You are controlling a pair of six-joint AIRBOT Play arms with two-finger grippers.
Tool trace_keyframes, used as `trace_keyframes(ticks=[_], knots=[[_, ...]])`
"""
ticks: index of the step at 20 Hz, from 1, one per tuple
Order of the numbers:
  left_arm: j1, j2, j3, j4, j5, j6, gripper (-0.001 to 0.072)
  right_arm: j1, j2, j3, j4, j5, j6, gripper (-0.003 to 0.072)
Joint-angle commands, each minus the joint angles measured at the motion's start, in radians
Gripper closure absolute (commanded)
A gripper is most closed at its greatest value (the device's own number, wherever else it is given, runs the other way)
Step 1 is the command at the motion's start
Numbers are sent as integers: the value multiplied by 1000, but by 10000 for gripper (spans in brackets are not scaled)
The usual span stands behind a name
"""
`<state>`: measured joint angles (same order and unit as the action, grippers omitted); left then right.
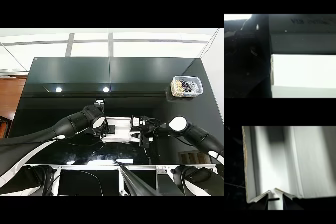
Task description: Fold the box and place the chain.
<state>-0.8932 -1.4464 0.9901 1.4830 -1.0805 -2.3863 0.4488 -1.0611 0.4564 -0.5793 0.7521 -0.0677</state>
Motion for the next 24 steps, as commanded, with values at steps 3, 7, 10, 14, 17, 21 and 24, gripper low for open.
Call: trace_keyframes(ticks=[3,7,10,14,17,21,24], knots=[[1,0,0,-3,2,0,679,53,-40,0,55,-70,8,484],[1,0,0,-3,1,0,679,53,-40,0,55,-72,8,484],[1,0,0,-3,2,0,679,53,-40,0,62,-72,8,484],[0,0,0,-3,1,0,679,52,-40,0,103,-88,7,483],[0,0,0,-3,1,0,679,53,-40,0,104,-99,7,484],[1,0,0,-3,1,0,679,53,-40,0,103,-98,8,483],[1,0,0,-3,-3,0,679,52,-40,0,103,-103,8,294]])
